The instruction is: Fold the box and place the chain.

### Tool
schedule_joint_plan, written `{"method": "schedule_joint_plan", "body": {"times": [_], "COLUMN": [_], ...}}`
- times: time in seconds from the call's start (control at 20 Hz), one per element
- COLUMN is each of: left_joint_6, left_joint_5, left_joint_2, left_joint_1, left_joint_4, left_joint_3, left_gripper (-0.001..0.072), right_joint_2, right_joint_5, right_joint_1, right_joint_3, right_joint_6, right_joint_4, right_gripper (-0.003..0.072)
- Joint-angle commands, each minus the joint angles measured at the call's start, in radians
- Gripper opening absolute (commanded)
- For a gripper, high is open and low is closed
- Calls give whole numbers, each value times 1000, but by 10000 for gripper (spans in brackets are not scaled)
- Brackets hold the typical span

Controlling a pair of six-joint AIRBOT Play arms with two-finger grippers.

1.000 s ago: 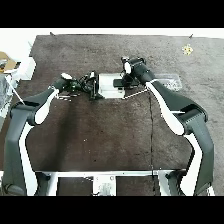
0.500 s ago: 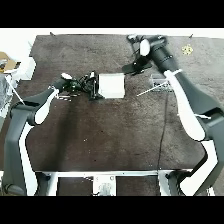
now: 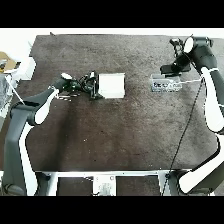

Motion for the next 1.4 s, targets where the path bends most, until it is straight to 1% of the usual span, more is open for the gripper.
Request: {"method": "schedule_joint_plan", "body": {"times": [0.0, 0.2, 0.5, 0.75, 0.8, 0.85, 0.95, 1.0, 1.05, 1.2, 1.35], "left_joint_6": [0, 0, 0, 0, 0, 0, 0, 0, 0, 0, 0], "left_joint_5": [0, 0, 0, 0, 0, 0, 0, 0, 0, 0, 0], "left_joint_2": [0, 1, 0, 0, 0, 1, 0, 0, 0, 1, 0], "left_joint_1": [0, 0, 0, 0, 0, 0, 0, 0, 0, 0, 0], "left_joint_4": [0, 0, 0, 0, 0, 0, 0, 0, 0, 0, 0], "left_joint_3": [0, 0, 0, 0, 0, 0, 0, 0, 0, 0, 0], "left_gripper": [276, 276, 276, 275, 275, 276, 276, 276, 275, 275, 276], "right_joint_2": [-61, -105, -160, -179, -179, -178, -176, -175, -172, -155, -94], "right_joint_5": [-32, -112, -112, -111, -111, -110, -108, -107, -107, -92, -75], "right_joint_1": [-70, -68, -68, -68, -67, -68, -67, -67, -67, -67, -67], "right_joint_3": [-27, -27, -27, -27, -27, -27, -26, -26, -26, -26, -26], "right_joint_6": [-46, -51, -51, -51, -51, -51, -51, -51, -50, -51, -51], "right_joint_4": [95, 145, 145, 146, 146, 146, 146, 146, 146, 146, 146], "right_gripper": [216, 216, 216, 215, 147, 57, 57, 15, 4, 4, 4]}}
